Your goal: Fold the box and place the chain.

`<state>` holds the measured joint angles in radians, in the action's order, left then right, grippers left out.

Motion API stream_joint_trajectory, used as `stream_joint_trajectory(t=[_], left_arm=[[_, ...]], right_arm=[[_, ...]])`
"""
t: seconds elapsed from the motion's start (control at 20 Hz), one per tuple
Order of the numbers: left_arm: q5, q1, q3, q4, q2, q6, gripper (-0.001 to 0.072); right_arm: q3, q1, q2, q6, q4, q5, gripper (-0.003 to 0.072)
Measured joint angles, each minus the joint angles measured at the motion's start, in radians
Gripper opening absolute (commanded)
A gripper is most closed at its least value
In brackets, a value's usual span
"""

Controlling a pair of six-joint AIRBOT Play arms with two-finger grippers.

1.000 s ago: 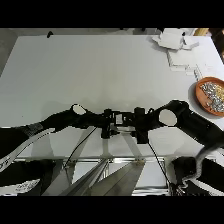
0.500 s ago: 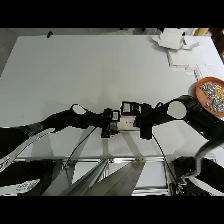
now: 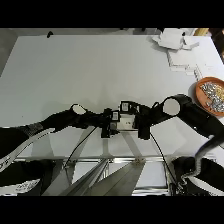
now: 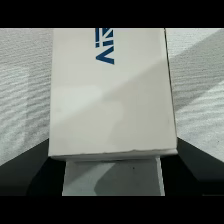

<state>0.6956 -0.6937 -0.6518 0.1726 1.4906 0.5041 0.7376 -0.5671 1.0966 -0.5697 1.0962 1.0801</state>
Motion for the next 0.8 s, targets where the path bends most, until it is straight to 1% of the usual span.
stream_joint_trajectory(t=[0.8], left_arm=[[0.0,0.0,0.0,0.0,0.0,0.0,0.0206]], right_arm=[[-0.058,0.0,0.002,0.002,0.023,-0.055,0.0019]])
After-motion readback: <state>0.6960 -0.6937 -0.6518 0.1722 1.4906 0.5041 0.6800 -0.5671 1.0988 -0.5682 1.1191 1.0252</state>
